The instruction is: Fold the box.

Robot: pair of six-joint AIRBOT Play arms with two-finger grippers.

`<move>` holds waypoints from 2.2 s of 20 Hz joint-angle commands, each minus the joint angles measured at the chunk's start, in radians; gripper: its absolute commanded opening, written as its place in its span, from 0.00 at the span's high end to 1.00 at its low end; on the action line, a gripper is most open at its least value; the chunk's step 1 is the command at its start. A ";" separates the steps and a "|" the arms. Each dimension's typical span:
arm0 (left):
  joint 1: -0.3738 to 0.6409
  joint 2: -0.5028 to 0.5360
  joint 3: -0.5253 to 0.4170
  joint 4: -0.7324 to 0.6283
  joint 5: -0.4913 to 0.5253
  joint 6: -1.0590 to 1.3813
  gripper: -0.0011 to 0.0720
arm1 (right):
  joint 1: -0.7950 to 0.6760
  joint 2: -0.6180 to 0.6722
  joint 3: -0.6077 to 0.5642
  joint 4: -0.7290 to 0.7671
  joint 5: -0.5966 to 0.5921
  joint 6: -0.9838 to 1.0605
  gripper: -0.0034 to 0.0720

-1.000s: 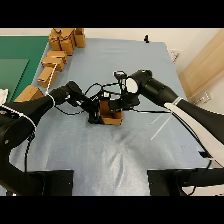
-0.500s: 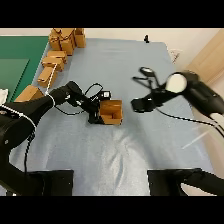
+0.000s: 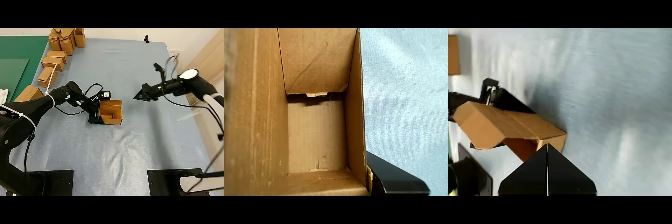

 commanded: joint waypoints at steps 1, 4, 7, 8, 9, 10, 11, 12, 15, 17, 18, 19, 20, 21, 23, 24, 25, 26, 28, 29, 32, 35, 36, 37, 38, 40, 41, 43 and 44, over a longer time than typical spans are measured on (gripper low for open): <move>0.000 0.000 0.001 0.000 0.001 0.001 0.41 | 0.055 -0.171 0.170 0.086 0.159 -0.132 0.94; 0.000 0.000 0.001 0.000 0.001 0.001 0.42 | 0.120 -0.212 0.267 0.036 0.219 -0.132 0.94; 0.000 0.000 0.001 0.000 0.005 0.000 0.42 | 0.163 -0.214 0.283 -0.003 0.240 -0.144 0.94; 0.000 0.000 0.001 0.000 0.006 0.001 0.42 | 0.171 -0.215 0.283 -0.013 0.251 -0.159 0.94; 0.000 0.000 0.001 0.000 0.006 0.000 0.42 | 0.176 -0.216 0.283 -0.018 0.253 -0.178 0.94; 0.000 0.000 0.001 0.000 0.006 0.001 0.42 | 0.176 -0.216 0.283 -0.018 0.254 -0.183 0.95; 0.000 0.000 0.001 0.000 0.006 0.000 0.42 | 0.176 -0.216 0.283 -0.018 0.258 -0.193 0.94; 0.000 0.000 0.001 0.000 0.006 0.000 0.42 | 0.176 -0.216 0.283 -0.018 0.269 -0.208 0.94; 0.000 0.000 0.001 0.000 0.011 0.000 0.42 | 0.192 -0.216 0.288 -0.030 0.338 -0.320 0.94; 0.000 0.000 0.001 0.000 0.011 0.000 0.42 | 0.204 -0.216 0.300 -0.043 0.333 -0.371 0.70; 0.000 0.000 0.001 0.000 0.012 0.000 0.42 | 0.208 -0.216 0.309 -0.059 0.317 -0.371 0.63; 0.000 0.000 0.001 0.000 0.013 0.001 0.42 | 0.216 -0.216 0.322 -0.089 0.306 -0.371 0.63; 0.000 0.000 0.001 -0.001 0.017 0.000 0.42 | 0.224 -0.216 0.333 -0.121 0.300 -0.373 0.63; 0.000 0.000 0.001 -0.001 0.019 0.000 0.41 | 0.235 -0.216 0.343 -0.151 0.299 -0.388 0.63; 0.000 0.000 0.001 0.000 0.019 0.000 0.42 | 0.256 -0.216 0.348 -0.184 0.282 -0.416 0.43; 0.000 0.000 0.001 0.000 0.019 0.000 0.42 | 0.265 -0.215 0.348 -0.194 0.269 -0.436 0.41; 0.000 0.000 0.001 0.000 0.019 0.000 0.41 | 0.274 -0.213 0.348 -0.200 0.252 -0.460 0.41; 0.000 0.000 0.001 0.000 0.019 0.000 0.42 | 0.281 -0.211 0.348 -0.201 0.238 -0.484 0.41; 0.000 0.000 0.001 0.000 0.019 0.000 0.41 | 0.295 -0.208 0.348 -0.201 0.224 -0.554 0.41; 0.000 0.000 0.001 0.000 0.020 0.000 0.42 | 0.301 -0.204 0.348 -0.205 0.216 -0.583 0.40; 0.000 0.000 0.001 0.000 0.022 0.000 0.42 | 0.320 -0.190 0.348 -0.252 0.188 -0.621 0.33; 0.000 0.000 0.001 0.000 0.025 0.000 0.42 | 0.337 -0.170 0.348 -0.287 0.192 -0.633 0.25; 0.000 0.000 0.001 0.000 0.025 0.000 0.42 | 0.343 -0.162 0.348 -0.287 0.199 -0.633 0.25; 0.000 0.000 0.001 0.000 0.025 0.000 0.42 | 0.349 -0.155 0.348 -0.289 0.206 -0.634 0.25; 0.000 0.000 0.001 0.000 0.025 0.000 0.42 | 0.355 -0.152 0.348 -0.295 0.219 -0.640 0.25; 0.000 0.000 0.001 -0.001 0.024 0.000 0.42 | 0.362 -0.148 0.348 -0.294 0.228 -0.640 0.17; 0.000 0.000 0.001 0.000 0.024 -0.001 0.42 | 0.367 -0.147 0.348 -0.296 0.229 -0.640 0.17; 0.000 0.000 0.001 0.000 0.025 -0.018 0.42 | 0.383 -0.147 0.348 -0.325 0.228 -0.639 0.17; 0.000 0.000 0.001 0.000 0.024 -0.018 0.42 | 0.389 -0.148 0.347 -0.354 0.225 -0.635 0.17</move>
